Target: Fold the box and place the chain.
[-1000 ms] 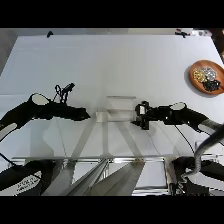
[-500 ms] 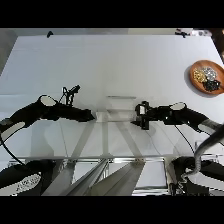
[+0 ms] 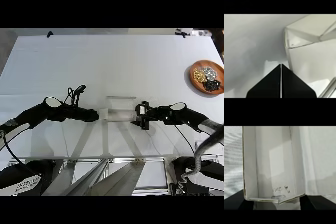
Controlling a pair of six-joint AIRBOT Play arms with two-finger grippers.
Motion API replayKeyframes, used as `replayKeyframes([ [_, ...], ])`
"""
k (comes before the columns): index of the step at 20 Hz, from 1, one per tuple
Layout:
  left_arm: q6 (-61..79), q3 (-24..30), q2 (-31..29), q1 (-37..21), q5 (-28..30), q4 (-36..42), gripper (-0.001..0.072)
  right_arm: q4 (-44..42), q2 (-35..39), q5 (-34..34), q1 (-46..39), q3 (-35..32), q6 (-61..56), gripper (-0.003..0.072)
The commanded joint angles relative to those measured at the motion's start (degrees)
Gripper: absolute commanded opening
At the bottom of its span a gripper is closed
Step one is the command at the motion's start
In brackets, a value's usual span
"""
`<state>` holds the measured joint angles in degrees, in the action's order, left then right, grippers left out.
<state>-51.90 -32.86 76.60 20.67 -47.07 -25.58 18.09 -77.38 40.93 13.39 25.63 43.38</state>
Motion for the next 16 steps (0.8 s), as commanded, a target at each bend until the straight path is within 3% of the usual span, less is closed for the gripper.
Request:
replayKeyframes([
  [1, 5.1, -0.1, 0.0, 1.5, 0.1, 4.6, 0.0008, 0.0, 0.0, 0.0, 0.0, 0.0, 0.0, 0.0422],
  [6, 6.2, -0.1, -0.1, 0.3, -1.2, 4.7, 0.0008, 0.0, 0.0, 0.0, 0.0, 0.0, 0.0, 0.0422],
  [12, 16.0, -0.1, -0.1, 0.4, -4.3, 14.8, 0.0009, 0.0, 0.0, 0.0, 0.0, 0.0, 0.0, 0.0422],
  [16, 16.4, -0.1, -0.1, 0.3, -5.0, 15.7, 0.0016, 0.0, 0.0, 0.0, 0.0, 0.0, 0.0, 0.0422],
])
